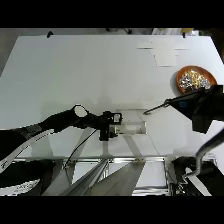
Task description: Fold the box and place the chain.
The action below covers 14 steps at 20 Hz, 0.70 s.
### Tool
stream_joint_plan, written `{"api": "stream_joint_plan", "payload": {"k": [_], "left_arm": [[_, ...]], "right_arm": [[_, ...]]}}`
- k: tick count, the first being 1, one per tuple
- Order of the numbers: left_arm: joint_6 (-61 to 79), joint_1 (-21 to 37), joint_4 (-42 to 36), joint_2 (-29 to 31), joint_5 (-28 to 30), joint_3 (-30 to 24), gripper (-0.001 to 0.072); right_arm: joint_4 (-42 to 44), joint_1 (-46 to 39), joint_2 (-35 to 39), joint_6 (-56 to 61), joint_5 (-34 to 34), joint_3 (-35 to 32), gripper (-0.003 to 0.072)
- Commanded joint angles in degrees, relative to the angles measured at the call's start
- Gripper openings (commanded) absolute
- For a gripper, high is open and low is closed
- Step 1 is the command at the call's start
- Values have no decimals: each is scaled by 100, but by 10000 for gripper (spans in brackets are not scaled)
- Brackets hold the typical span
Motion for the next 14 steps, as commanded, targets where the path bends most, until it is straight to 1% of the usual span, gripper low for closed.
{"api": "stream_joint_plan", "payload": {"k": [1, 6, 10, 14], "left_arm": [[2, 2, 0, -2, 2, -2, 210], [2, 2, 0, -2, 0, -2, 210], [2, 2, -2, -2, 0, -2, 210], [2, 2, 0, -2, 0, -2, 210]], "right_arm": [[192, 433, 22, -44, -450, -431, 19], [195, 940, 7, -284, -1158, -1228, 20], [229, 1152, -42, -343, -1744, -1646, 20], [232, 1342, -42, -343, -1775, -1746, 20]]}}
